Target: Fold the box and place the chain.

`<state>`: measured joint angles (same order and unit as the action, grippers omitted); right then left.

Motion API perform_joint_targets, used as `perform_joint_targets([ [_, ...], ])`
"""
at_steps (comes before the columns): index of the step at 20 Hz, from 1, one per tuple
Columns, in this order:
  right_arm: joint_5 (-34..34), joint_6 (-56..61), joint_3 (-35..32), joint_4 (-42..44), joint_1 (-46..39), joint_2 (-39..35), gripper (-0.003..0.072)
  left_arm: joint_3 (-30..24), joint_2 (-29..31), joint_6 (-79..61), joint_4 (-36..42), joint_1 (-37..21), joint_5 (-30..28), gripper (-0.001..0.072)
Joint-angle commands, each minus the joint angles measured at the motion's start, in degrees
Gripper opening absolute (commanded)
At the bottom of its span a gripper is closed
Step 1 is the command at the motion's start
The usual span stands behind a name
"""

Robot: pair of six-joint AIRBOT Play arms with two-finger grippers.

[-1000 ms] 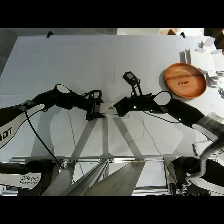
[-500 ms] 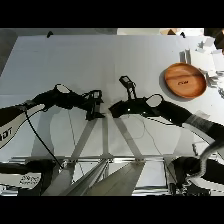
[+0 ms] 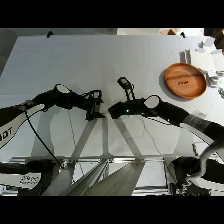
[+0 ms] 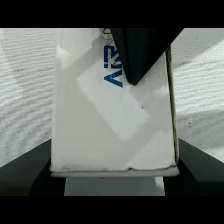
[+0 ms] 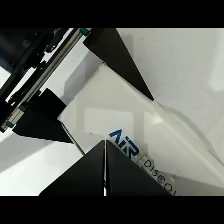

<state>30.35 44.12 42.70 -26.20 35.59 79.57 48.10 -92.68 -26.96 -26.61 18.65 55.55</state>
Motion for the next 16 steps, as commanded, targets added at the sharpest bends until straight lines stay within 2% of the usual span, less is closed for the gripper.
perform_joint_targets([
  [1,0.22,4.55,0.20,-5.55,0.02,-1.57,0.0008,0.02,-0.02,0.00,0.00,0.00,-0.02,0.0276],
  [6,0.28,4.57,2.23,-6.45,-3.93,-14.60,0.0009,0.02,-0.02,0.00,0.00,0.02,-0.02,0.0276],
  [8,1.81,6.97,2.23,-11.69,-8.26,-21.03,0.0009,0.02,0.00,0.00,-0.02,0.00,-0.04,0.0276],
  [11,9.31,17.40,2.23,-28.46,-16.15,-29.33,0.0009,0.02,0.00,0.02,0.00,0.00,-0.04,0.0276],
  [14,23.37,29.70,2.21,-50.42,-23.61,-34.25,0.0009,0.02,-0.02,0.00,0.00,0.00,-0.02,0.0276],
  [16,32.65,33.53,2.19,-59.69,-27.87,-34.53,0.0009,0.02,0.00,0.02,0.00,0.00,-0.02,0.0276],
])
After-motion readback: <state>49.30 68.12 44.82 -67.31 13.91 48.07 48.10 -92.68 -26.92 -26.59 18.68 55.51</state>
